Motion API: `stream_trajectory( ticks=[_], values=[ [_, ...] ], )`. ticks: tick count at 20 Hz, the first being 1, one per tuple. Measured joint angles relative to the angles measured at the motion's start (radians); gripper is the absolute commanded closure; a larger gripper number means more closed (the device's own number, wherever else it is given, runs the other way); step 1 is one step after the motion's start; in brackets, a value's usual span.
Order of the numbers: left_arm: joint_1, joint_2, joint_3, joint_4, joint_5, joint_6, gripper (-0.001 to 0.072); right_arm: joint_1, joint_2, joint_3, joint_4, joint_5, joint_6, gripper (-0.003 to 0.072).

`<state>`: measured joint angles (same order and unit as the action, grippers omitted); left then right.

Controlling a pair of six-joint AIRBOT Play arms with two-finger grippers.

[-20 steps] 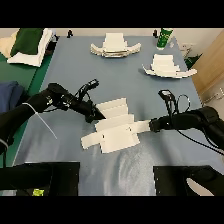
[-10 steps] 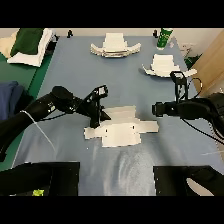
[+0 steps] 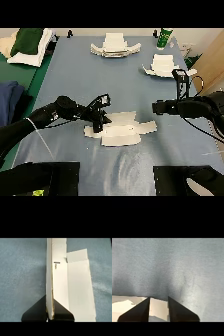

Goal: Fold the box.

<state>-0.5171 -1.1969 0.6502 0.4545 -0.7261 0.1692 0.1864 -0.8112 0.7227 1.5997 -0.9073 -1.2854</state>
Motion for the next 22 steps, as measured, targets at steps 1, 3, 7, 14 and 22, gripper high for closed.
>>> stream_trajectory(
  ticks=[1, 3, 7, 14, 22],
  values=[
    [0.000, 0.000, -0.002, 0.000, 0.006, 0.000, 0.0697, 0.000, 0.000, 0.000, 0.002, 0.000, 0.002, 0.0355],
    [0.000, 0.002, -0.001, 0.005, -0.011, -0.002, 0.0698, 0.000, 0.000, 0.000, 0.008, 0.000, 0.002, 0.0355],
    [0.001, 0.000, 0.027, 0.045, -0.059, -0.043, 0.0698, 0.000, 0.000, 0.000, 0.017, 0.001, 0.002, 0.0355],
    [0.004, 0.002, 0.056, 0.100, -0.098, -0.100, 0.0697, 0.000, 0.000, 0.000, 0.028, 0.001, 0.002, 0.0355],
    [0.004, 0.003, 0.086, 0.102, -0.162, -0.109, 0.0698, 0.000, 0.000, 0.000, 0.031, 0.001, 0.003, 0.0355]
  ],
)
